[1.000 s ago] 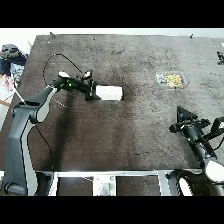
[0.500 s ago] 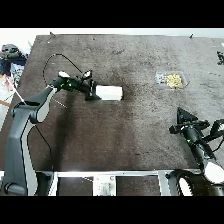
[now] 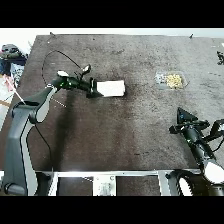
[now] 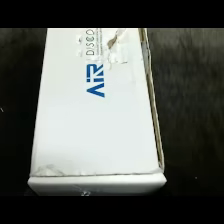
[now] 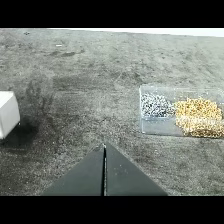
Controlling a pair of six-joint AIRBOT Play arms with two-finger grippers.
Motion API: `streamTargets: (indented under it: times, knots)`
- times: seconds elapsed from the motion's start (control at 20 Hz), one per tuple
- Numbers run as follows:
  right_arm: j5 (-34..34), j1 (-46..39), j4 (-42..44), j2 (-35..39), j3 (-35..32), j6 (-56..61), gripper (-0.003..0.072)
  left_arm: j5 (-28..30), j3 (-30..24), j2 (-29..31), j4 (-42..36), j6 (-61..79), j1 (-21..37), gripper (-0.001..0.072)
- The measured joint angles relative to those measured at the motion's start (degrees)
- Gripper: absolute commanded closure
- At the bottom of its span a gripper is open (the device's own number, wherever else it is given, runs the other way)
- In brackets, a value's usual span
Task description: Fold the box and place the chain.
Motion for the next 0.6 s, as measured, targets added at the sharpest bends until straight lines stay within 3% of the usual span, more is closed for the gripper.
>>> streamTargets:
  times: [0.2,0.45,0.6]
  knots:
    - [0.0,0.0,0.0,0.0,0.0,0.0,0.0678,5.4,0.2,4.5,-3.1,-1.8,1.0,0.0700]
    - [0.0,0.0,0.0,0.0,0.0,0.0,0.0677,22.1,0.2,13.2,-3.5,-6.4,5.7,0.0700]
    - [0.0,0.0,0.0,0.0,0.0,0.0,0.0677,30.9,0.3,16.7,0.3,-12.9,10.4,0.0699]
